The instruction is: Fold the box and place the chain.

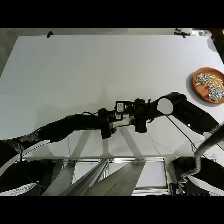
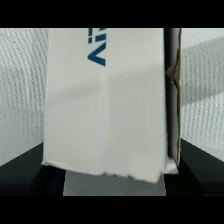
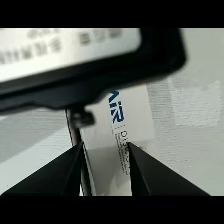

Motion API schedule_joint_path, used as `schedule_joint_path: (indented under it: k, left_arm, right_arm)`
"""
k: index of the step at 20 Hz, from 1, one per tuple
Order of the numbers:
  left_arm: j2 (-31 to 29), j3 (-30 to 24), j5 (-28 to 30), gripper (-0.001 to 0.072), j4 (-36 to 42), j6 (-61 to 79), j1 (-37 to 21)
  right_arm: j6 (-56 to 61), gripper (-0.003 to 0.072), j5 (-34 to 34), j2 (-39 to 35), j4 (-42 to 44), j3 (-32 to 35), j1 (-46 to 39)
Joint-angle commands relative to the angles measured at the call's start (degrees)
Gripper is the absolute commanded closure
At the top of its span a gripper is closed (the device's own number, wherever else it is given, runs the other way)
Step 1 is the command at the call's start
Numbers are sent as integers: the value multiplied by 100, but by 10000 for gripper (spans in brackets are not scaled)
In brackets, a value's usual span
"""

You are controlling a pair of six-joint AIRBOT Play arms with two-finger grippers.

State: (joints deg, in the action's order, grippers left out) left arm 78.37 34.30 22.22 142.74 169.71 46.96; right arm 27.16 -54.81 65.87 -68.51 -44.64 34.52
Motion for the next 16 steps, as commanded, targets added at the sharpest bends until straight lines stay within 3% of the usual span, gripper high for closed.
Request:
schedule_joint_path:
  k: [1, 11, 16]
  left_arm:
    - [0, 0, 7, 452, 13, -17, 4]
    - [0, 0, 7, 452, 15, -17, 4]
    - [2, 0, 9, 452, 15, -20, 4]
  right_arm:
    - [2, 419, -216, 4, 50, 57, 7]
    - [2, 414, 59, 2, 11, 192, 212]
    - [0, 366, 361, -247, 44, 190, 52]
